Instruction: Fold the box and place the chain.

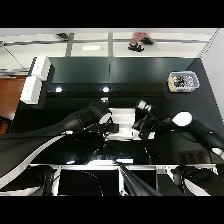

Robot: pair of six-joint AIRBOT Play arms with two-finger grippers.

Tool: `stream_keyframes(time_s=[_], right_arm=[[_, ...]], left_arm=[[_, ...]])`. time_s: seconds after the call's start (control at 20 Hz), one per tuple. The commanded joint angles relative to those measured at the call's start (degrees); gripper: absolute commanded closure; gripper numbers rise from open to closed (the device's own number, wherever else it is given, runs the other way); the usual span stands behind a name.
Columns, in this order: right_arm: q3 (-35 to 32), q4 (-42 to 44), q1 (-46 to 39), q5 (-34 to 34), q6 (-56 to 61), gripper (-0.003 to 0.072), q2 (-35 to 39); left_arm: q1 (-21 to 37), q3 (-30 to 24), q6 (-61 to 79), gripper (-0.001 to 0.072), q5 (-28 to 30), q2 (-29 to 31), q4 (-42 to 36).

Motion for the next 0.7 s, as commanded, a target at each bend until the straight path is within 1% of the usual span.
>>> stream_keyframes(time_s=[0.0, 0.05, 0.15, 0.25, 0.35, 0.5, 0.65], right_arm=[[2.7, -16.6, -13.1, 9.0, 33.2, 0.0676, 7.6], [2.1, -17.9, -19.1, 9.1, 40.5, 0.0676, 8.6], [-1.0, -16.5, -28.7, 8.5, 50.9, 0.0676, 8.2], [-5.4, -12.0, -32.7, 9.7, 52.9, 0.0676, 6.8], [-8.3, -7.1, -31.7, 12.2, 48.6, 0.0676, 4.0], [-9.2, -4.3, -26.8, 15.2, 42.4, 0.0676, -2.0], [-9.0, 4.9, -21.6, 18.6, 32.7, 0.0675, -8.5]], left_arm=[[0.0, 0.0, -0.1, 0.0682, -0.2, 0.0, 0.0], [0.0, 0.0, -0.1, 0.0682, -0.2, 0.0, 0.0], [0.0, 0.0, -0.1, 0.0682, -0.2, 0.0, 0.0], [0.0, 0.0, -0.1, 0.0682, -0.3, 0.0, 0.0], [0.0, 0.0, -0.1, 0.0682, -0.4, 0.0, 0.0], [0.0, 0.0, -0.1, 0.0682, -0.3, 0.0, 0.0], [0.1, 0.0, -0.1, 0.0682, -0.3, 0.0, 0.0]])
